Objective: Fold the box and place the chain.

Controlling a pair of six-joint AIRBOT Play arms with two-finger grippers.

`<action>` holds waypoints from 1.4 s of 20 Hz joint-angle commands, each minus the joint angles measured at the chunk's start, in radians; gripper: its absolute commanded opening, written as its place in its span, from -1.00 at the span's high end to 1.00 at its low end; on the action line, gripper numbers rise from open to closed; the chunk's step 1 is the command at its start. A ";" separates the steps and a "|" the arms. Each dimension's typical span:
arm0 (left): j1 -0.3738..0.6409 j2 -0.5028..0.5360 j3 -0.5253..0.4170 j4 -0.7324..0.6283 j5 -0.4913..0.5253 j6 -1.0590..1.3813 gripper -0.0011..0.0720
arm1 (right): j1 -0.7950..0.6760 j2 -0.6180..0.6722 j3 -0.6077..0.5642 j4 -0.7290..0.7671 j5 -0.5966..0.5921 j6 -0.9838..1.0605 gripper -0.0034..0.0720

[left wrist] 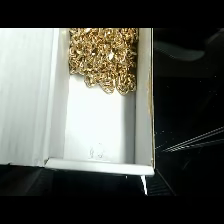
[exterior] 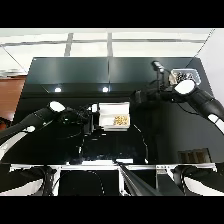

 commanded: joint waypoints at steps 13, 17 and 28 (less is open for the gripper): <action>0.000 -0.001 0.000 0.000 -0.002 0.000 0.04 | 0.132 -0.045 0.100 -0.047 0.205 -0.703 -0.73; 0.000 -0.001 0.000 0.000 -0.001 0.000 0.04 | 0.179 -0.066 0.091 -0.146 0.191 -0.710 -0.73; 0.000 -0.001 0.000 0.000 -0.001 0.000 0.04 | 0.210 -0.067 0.085 -0.138 0.190 -0.720 -0.29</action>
